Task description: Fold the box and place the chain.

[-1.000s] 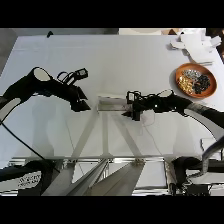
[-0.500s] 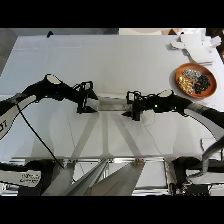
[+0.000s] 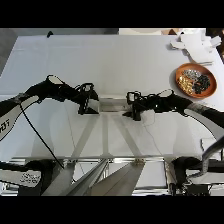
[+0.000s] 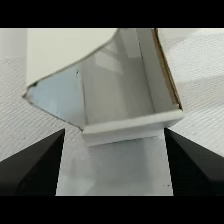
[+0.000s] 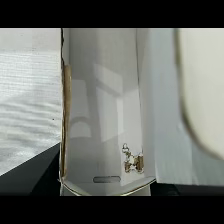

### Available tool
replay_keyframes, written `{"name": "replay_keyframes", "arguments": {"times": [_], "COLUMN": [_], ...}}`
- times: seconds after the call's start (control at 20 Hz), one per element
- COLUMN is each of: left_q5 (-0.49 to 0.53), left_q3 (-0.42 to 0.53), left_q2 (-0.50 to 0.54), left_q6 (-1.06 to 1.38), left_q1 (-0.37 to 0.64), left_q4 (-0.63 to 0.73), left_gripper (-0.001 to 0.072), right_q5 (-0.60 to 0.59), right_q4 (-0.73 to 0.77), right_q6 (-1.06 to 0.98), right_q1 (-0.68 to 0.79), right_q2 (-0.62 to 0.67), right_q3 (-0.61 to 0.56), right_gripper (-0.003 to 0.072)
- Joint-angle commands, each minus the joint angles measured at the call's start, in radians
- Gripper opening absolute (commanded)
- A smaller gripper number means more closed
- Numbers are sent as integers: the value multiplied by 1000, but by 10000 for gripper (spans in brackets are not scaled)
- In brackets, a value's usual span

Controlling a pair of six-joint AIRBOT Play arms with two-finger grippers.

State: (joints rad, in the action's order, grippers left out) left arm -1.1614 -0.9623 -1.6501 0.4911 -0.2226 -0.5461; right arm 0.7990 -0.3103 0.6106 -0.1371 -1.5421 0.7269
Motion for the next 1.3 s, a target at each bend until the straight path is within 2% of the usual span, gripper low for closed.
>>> {"name": "replay_keyframes", "arguments": {"times": [0.0,0.25,0.65,1.0,1.25], "left_q5": [-2,14,13,26,74], "left_q3": [0,0,1,7,70], "left_q2": [-1,0,0,-1,-1], "left_q6": [3,2,-97,-99,-99], "left_q1": [-3,-2,27,-5,-10], "left_q4": [11,-57,-45,26,29], "left_gripper": [700,700,701,699,699], "right_q5": [-2,-2,-2,-2,-2], "right_q4": [3,3,3,3,3], "right_q6": [-3,-3,-3,-3,-3], "right_q1": [-1,-1,-1,-1,-1], "right_q2": [0,0,0,0,0], "right_q3": [1,1,1,1,1], "right_gripper": [387,387,387,387,387]}}
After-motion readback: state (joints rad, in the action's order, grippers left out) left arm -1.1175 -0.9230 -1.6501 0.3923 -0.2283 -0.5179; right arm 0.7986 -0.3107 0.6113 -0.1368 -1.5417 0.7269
